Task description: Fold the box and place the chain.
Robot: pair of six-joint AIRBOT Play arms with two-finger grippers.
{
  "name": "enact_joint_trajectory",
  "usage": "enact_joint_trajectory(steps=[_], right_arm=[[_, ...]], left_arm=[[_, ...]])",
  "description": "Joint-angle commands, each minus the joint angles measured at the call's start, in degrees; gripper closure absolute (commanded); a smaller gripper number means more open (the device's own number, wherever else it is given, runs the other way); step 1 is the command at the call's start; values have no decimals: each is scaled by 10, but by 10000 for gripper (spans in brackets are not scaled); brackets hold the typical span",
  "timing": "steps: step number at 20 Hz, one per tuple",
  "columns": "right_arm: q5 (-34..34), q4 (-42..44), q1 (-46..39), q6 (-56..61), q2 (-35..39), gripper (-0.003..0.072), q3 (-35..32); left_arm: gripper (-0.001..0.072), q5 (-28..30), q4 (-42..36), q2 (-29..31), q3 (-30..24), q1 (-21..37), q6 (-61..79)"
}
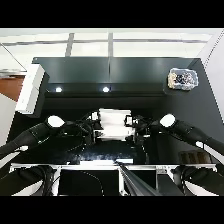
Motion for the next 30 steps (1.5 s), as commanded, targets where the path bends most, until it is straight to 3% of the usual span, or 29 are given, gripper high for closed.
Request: enact_joint_trajectory(steps=[1,2,3,4,5,6,7,8,9,10,13,16,17,21,25,28,30], right_arm=[[0,0,0,0,0,199,0],[0,0,0,0,0,199,0],[0,0,0,0,0,199,0],[0,0,0,0,0,199,0],[0,0,0,0,0,199,0],[0,0,0,0,0,199,0],[0,0,0,0,0,199,0],[0,0,0,0,0,199,0],[0,0,0,0,0,199,0],[0,0,0,0,0,199,0],[0,0,0,0,0,199,0],[0,0,0,0,0,199,0],[0,0,0,0,0,199,0],[0,0,0,0,0,200,0],[0,0,0,0,0,199,0],[0,0,0,0,0,200,0],[0,0,0,0,0,199,0]], left_arm=[[341,1,3,0,1,-4,1],[250,4,5,0,1,-6,1],[316,5,5,0,1,-6,0],[487,5,5,0,1,-6,-1],[529,5,5,0,1,-6,-1],[407,5,5,0,1,-6,-1],[357,5,5,0,1,-6,-1],[385,5,5,0,1,-6,-2],[622,5,12,6,1,-3,-2],[676,5,32,17,1,3,-6],[677,-14,125,77,1,53,-153],[677,-28,234,152,1,140,-447],[676,-51,238,175,1,178,-523],[677,-137,262,238,0,308,-586],[676,-179,309,224,-18,407,-829],[675,-222,293,179,-38,414,-830],[676,-267,234,121,-42,414,-798]])
